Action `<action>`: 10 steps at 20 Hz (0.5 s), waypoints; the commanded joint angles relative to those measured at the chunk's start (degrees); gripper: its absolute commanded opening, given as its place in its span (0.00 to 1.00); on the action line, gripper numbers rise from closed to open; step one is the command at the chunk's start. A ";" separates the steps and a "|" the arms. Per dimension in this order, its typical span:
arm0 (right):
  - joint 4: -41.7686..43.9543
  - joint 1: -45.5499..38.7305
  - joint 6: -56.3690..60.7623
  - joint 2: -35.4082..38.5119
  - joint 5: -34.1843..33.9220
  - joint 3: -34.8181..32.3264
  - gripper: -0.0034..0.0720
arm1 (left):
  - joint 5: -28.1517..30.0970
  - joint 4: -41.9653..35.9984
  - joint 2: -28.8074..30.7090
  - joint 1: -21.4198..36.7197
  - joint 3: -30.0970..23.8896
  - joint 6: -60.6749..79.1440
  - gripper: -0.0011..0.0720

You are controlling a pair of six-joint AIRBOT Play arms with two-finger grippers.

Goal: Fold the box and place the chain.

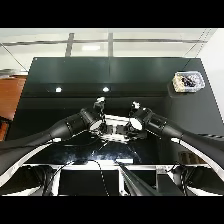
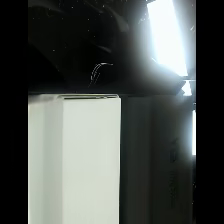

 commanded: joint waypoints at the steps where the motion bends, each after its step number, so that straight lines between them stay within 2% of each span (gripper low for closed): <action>1: 0.15 0.00 0.11 -0.04 -0.55 0.28 0.07 | -0.26 -0.11 0.00 0.04 -0.02 -0.11 0.06; 7: -0.50 0.00 0.02 -0.02 -0.63 0.28 0.10 | -0.26 -0.24 0.00 0.04 -0.02 -0.09 0.06; 8: -0.70 0.00 0.04 0.00 -0.59 0.28 0.41 | -0.28 -0.24 0.00 0.07 -0.02 -0.11 0.06; 9: -0.70 0.00 0.04 0.00 -0.55 0.28 0.46 | -0.24 -0.24 -0.02 0.04 -0.02 -0.09 0.06; 10: -0.70 0.00 0.04 0.00 -0.55 0.28 0.46 | -0.24 -0.24 -0.02 0.04 -0.02 -0.11 0.06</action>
